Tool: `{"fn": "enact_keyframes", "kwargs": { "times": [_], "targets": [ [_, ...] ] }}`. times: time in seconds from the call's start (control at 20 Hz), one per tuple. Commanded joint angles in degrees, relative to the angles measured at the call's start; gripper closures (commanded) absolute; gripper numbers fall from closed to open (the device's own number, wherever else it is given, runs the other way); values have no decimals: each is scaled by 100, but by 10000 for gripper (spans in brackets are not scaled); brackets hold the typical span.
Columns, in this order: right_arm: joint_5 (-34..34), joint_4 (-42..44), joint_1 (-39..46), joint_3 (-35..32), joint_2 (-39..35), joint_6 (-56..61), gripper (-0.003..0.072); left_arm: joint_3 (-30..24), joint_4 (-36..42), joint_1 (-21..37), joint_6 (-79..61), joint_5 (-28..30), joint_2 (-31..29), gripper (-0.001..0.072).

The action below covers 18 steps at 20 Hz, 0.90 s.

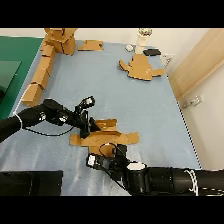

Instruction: Fold the box.

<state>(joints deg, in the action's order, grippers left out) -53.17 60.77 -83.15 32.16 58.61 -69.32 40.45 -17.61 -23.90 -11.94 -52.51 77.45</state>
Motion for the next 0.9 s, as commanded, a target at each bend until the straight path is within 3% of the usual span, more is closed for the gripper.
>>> {"fn": "enact_keyframes", "kwargs": {
  "times": [0.0, 0.35, 0.55, 0.85],
  "targets": [
    [-50, -796, -4, 155, 83, 546, 252, -2, 0, 4, -2, 0, -2, 696],
    [-160, -1012, -2, 400, 83, 933, 252, -2, 0, 4, -2, 0, -2, 696],
    [-280, 35, -7, 297, 85, 514, 252, -2, 0, 2, -2, 0, -2, 696],
    [-20, -382, -2, -83, 109, 273, 252, -2, 0, 4, -2, 0, -2, 696]
  ]
}}
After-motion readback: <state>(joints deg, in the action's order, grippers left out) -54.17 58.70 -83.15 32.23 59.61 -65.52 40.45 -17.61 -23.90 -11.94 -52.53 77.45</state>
